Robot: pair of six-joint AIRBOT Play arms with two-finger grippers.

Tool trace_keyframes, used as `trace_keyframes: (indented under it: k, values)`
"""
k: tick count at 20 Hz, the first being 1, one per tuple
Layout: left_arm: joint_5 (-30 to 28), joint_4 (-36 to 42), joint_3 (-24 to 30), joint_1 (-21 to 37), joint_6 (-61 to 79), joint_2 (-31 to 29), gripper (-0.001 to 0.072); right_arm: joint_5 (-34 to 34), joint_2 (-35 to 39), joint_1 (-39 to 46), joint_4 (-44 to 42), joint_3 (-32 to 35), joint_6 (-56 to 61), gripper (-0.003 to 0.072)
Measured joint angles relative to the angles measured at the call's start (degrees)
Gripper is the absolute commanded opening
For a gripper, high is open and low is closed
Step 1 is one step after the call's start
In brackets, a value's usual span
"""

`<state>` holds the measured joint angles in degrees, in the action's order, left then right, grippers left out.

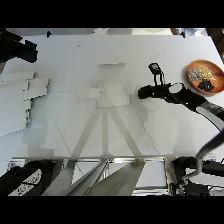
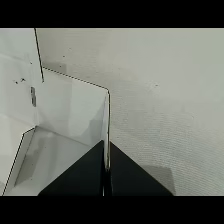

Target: Fold the box and place the chain.

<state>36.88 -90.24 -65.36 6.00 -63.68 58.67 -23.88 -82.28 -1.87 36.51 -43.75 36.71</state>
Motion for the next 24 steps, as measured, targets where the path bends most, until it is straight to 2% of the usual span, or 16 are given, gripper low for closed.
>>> trace_keyframes:
  k: [16, 24]
  values:
    - [-0.37, 0.13, 0.00, 0.00, 0.02, 0.02, 0.0465, -0.39, 0.26, 0.00, 0.33, 0.17, 0.92, 0.0015]
    - [-4.15, 12.44, 0.00, 0.00, 0.31, 0.42, 0.0467, -0.44, 0.26, 0.00, 0.33, 0.17, 0.92, 0.0015]
